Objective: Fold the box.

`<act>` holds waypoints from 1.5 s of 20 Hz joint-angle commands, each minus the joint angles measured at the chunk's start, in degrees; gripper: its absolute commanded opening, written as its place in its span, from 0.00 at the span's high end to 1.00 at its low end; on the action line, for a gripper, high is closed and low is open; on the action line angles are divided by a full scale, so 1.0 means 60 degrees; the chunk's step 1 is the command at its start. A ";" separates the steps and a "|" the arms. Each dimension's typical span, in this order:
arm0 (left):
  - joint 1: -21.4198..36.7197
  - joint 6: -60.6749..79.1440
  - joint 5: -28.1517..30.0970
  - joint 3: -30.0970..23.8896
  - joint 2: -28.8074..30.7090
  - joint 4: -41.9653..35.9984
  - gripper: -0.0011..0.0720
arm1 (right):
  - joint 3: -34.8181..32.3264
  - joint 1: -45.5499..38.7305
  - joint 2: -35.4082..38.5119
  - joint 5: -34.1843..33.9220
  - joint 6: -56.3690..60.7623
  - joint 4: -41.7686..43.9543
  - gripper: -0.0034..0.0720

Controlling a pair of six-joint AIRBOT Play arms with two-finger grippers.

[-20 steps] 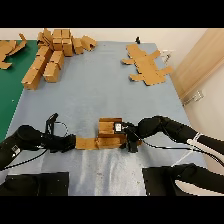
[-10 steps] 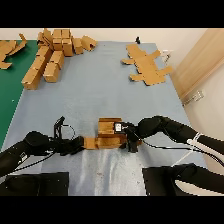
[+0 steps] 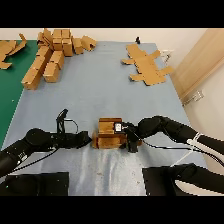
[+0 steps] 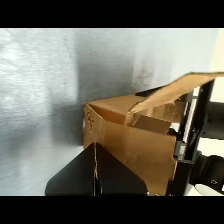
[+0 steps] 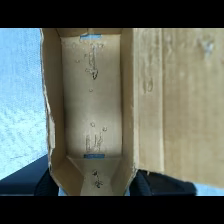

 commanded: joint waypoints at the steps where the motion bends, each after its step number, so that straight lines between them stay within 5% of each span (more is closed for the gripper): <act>1: -0.1093 -0.0474 0.1173 0.0164 -0.0127 -0.0011 0.98 | -0.0004 0.0007 -0.0004 0.0004 0.0000 0.0004 0.27; 5: -0.2452 -0.1501 0.2488 0.0517 -0.0525 0.0364 0.98 | -0.0004 0.0007 -0.0004 0.0004 0.0000 0.0004 0.27; 8: -0.2834 -0.3963 0.2692 0.1035 -0.0940 0.2623 0.98 | -0.0004 0.0007 -0.0004 0.0004 0.0000 0.0004 0.27; 11: -0.2892 -0.7206 0.1785 0.1512 -0.1235 0.5938 0.98 | -0.0004 0.0007 -0.0004 0.0004 0.0000 0.0004 0.27; 15: -0.2892 -1.0564 -0.0772 0.2299 -0.1235 1.0054 0.98 | -0.0004 0.0007 -0.0004 0.0004 0.0000 0.0004 0.27; 30: -0.3490 -1.0590 -0.0667 0.2699 -0.1322 0.9708 0.98 | -0.0004 0.0007 -0.0004 0.0004 0.0000 0.0004 0.27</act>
